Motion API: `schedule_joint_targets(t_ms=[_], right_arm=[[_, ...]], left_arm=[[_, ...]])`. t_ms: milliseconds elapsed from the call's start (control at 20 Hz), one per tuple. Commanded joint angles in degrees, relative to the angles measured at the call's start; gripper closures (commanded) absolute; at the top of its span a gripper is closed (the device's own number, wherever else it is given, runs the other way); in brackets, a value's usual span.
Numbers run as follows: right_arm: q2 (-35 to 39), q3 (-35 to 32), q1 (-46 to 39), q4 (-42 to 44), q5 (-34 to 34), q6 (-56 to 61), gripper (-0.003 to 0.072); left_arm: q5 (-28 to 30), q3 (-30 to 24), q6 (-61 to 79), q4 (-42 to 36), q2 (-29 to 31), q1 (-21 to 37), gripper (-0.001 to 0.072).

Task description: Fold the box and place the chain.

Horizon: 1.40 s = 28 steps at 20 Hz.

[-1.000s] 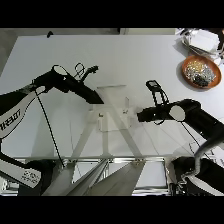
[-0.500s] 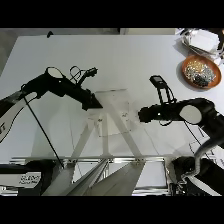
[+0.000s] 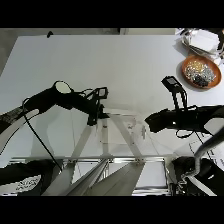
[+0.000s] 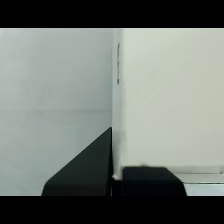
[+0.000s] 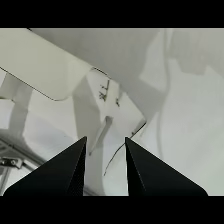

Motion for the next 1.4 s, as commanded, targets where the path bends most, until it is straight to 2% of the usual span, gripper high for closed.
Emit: schedule_joint_targets(t_ms=[0, 450, 1350], right_arm=[[0.66, 0.02, 0.00, -0.07, 0.98, -0.02, 0.0407], [0.66, -0.02, 0.00, -1.38, 0.50, -0.02, 0.0407], [0.66, -0.02, 0.00, -3.65, 0.48, -0.02, 0.0407]], left_arm=[[8.52, -0.35, 2.14, -0.61, 0.02, -2.91, 0.0703], [8.68, -0.37, -2.14, -2.25, -5.07, -2.91, 0.0704], [9.35, -0.37, -1.29, -2.45, -5.07, -2.99, 0.0701]])
